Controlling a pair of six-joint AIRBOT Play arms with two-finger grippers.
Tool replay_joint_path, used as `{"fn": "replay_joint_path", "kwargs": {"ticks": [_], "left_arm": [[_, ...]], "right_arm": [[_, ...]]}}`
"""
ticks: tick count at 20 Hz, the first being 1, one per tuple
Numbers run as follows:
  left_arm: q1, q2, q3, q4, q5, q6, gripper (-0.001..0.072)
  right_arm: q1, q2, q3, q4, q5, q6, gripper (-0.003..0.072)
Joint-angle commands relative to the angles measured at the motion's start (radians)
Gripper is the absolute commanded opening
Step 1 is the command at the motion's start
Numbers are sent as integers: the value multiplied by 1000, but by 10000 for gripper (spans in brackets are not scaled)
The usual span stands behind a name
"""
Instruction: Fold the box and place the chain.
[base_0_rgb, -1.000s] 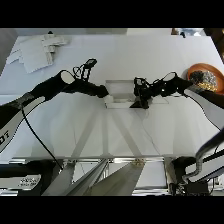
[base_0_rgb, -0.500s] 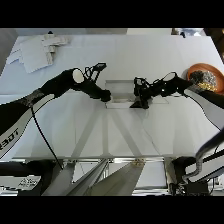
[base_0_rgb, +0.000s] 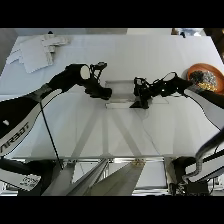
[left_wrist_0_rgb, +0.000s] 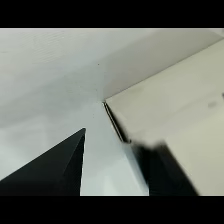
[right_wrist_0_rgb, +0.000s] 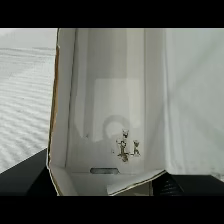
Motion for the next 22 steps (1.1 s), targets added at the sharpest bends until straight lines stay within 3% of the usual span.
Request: {"fn": "replay_joint_path", "kwargs": {"ticks": [1, 5, 8, 10, 12, 13, 14, 20, 21, 22], "left_arm": [[-34, -77, 103, 37, -100, -142, 385], [-72, -84, 127, 144, -124, -353, 384], [-87, -84, 127, 140, -149, -387, 357], [-89, -84, 127, 141, -152, -398, 218], [-89, -84, 127, 140, -146, -431, 197], [-88, -83, 127, 140, -143, -426, 77], [-88, -84, 127, 140, -143, -416, 6], [-87, -82, 127, 125, -135, -417, 40], [-87, -79, 127, 124, -132, -417, 178], [-87, -76, 127, 124, -132, -417, 362]], "right_arm": [[-1, 1, 1, 0, 0, 0, 433], [-1, 1, 1, 0, 0, 0, 433], [-1, 1, 1, 0, 0, 0, 433], [-1, 1, 1, 0, 0, 0, 433], [-1, 1, 1, 0, 0, 0, 433], [-1, 1, 1, 0, 0, 0, 433], [-1, 1, 1, 0, 0, 0, 433], [-1, 1, 1, 0, 0, 0, 433], [-1, 1, 1, 0, 0, 0, 433], [-1, 1, 1, 0, 0, 0, 433]]}}
